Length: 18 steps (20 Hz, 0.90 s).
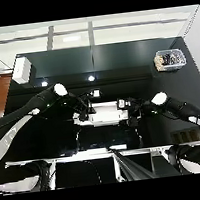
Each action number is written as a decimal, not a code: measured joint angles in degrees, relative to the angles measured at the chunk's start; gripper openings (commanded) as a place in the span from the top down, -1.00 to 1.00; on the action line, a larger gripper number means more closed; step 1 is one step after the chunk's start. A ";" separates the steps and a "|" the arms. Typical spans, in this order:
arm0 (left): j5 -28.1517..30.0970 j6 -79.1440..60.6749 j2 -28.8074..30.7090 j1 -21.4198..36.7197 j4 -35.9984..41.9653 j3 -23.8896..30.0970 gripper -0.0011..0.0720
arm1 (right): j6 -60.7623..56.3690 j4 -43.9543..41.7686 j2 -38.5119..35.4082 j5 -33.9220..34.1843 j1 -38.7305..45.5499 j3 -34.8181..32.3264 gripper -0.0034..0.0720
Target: Fold the box and place the chain.
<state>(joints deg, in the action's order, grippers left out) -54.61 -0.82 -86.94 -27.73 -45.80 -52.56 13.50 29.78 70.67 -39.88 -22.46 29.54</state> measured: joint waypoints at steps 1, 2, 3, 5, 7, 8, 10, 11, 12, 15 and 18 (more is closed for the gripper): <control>0.00 0.00 0.00 -0.02 0.00 0.00 0.91 | 0.00 -0.02 0.04 0.11 0.00 0.00 -0.86; 0.02 0.00 0.00 -0.07 0.02 0.00 0.91 | 0.00 -0.15 0.11 0.13 0.00 0.04 -0.86; 0.00 0.00 0.00 -0.09 0.02 0.00 0.91 | 0.00 -0.22 0.13 0.26 0.00 0.04 -0.86; 0.00 0.13 0.00 -0.13 0.04 0.00 0.91 | 0.00 -0.26 0.13 0.44 0.00 0.04 -0.86; 0.00 0.11 0.00 -0.13 0.04 0.00 0.91 | 0.00 -0.28 0.13 0.50 0.00 0.04 -0.86; 0.00 0.09 0.00 -0.13 0.07 0.00 0.91 | 0.00 -0.33 0.13 0.52 0.00 0.04 -0.86; 0.00 0.02 0.00 -0.13 0.07 0.00 0.91 | 0.02 -0.33 0.15 0.57 0.00 0.07 -0.86; 0.00 -0.02 0.00 -0.13 0.07 0.00 0.91 | 0.02 -0.33 0.15 0.57 -0.07 0.11 -0.86; 0.00 -0.02 0.00 -0.13 0.07 0.00 0.91 | 0.02 -0.42 0.20 0.61 -0.20 0.17 -0.86; 0.00 -0.02 0.00 -0.13 0.09 0.00 0.91 | 0.15 -0.55 0.52 0.74 -1.05 0.57 -0.86; -0.02 -0.04 -0.02 -0.13 0.07 0.00 0.91 | 0.17 -0.37 0.79 0.76 -1.68 0.76 -0.86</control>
